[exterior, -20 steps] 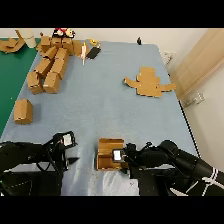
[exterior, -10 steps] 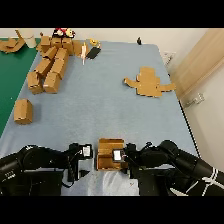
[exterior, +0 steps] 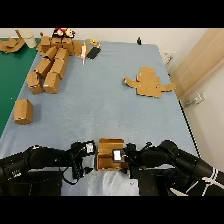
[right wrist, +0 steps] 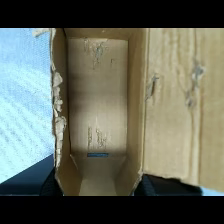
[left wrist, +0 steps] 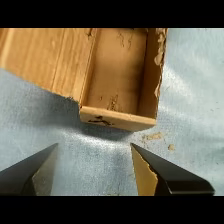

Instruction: Fold the box.

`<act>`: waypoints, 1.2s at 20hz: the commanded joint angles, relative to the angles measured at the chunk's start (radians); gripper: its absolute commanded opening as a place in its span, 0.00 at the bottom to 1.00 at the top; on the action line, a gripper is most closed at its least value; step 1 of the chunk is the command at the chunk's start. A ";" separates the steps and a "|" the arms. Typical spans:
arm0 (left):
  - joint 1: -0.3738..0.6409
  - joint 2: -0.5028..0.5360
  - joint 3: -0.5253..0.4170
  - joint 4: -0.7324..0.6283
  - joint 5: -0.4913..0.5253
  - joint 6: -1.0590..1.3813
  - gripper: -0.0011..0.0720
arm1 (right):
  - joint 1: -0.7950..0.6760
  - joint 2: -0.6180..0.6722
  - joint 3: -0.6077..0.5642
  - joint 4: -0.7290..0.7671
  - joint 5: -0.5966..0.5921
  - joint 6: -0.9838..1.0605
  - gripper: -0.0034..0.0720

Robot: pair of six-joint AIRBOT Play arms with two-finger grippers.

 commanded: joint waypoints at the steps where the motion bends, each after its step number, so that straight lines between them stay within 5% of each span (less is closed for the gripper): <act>1: -0.060 -0.004 0.001 -0.003 0.079 0.000 0.98 | 0.000 -0.001 -0.001 0.000 0.000 0.000 0.65; 5: -0.150 -0.004 0.000 -0.003 0.103 -0.003 0.98 | 0.000 -0.001 -0.001 0.000 0.000 0.000 0.65; 24: -0.202 -0.082 0.016 -0.029 0.233 -0.006 0.98 | 0.000 0.000 -0.001 0.000 0.000 0.000 0.65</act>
